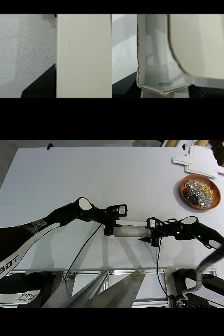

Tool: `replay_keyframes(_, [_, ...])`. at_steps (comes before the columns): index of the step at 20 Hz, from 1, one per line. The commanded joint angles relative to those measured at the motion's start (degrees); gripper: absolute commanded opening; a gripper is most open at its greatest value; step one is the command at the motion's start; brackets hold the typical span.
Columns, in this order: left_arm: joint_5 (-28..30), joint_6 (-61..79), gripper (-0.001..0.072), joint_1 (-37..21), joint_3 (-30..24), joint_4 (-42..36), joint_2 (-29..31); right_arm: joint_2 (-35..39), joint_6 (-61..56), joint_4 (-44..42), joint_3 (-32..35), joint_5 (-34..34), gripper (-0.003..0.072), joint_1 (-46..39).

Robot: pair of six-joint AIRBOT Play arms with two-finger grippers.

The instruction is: Fold the box and place the chain.

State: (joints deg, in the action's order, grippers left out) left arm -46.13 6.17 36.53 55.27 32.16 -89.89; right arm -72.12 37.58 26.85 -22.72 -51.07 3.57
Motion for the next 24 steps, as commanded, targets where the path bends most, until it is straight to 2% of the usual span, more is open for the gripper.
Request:
replay_keyframes(1, [0.0,0.0,0.0009,0.0,0.0,0.0,0.0,0.0,0.0,0.1,0.0,0.0,0.0458,0.0])
replay_keyframes(19, [-0.4,0.0,0.0011,0.0,0.0,-0.6,0.1,0.0,0.0,0.1,0.0,0.0,0.0458,0.0])
replay_keyframes(20, [-0.3,0.0,0.0046,0.0,0.0,-0.6,0.2,0.0,0.0,0.1,0.0,0.0,0.0458,0.0])
replay_keyframes(23, [-0.3,0.0,0.0574,-0.1,0.0,-0.3,0.9,0.0,0.0,0.1,0.0,0.0,0.0458,0.0])
replay_keyframes(24, [-0.3,0.0,0.0639,-0.2,0.0,0.1,1.4,0.0,0.0,0.1,0.0,0.0,0.0458,0.0])
